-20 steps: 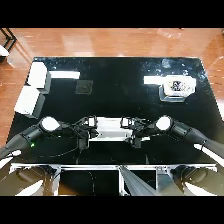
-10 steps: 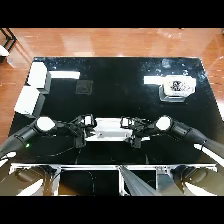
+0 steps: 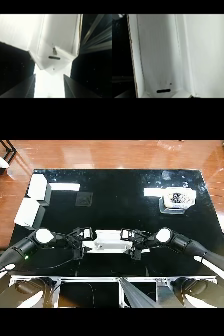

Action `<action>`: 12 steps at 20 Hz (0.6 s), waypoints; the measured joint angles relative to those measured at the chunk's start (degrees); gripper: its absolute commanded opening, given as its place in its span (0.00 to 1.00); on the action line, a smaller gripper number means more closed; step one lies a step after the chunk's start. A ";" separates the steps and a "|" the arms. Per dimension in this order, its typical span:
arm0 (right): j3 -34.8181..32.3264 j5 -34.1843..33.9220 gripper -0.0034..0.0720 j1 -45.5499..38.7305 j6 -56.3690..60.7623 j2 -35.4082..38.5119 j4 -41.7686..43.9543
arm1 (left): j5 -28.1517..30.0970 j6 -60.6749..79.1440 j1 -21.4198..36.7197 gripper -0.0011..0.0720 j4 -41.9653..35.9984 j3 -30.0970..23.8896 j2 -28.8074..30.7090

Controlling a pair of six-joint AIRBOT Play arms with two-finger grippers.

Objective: Fold the box and place the chain.

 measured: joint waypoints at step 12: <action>0.00 -0.04 0.58 0.00 0.00 0.00 0.00 | 1.09 3.65 -2.49 0.50 -4.42 0.11 -2.40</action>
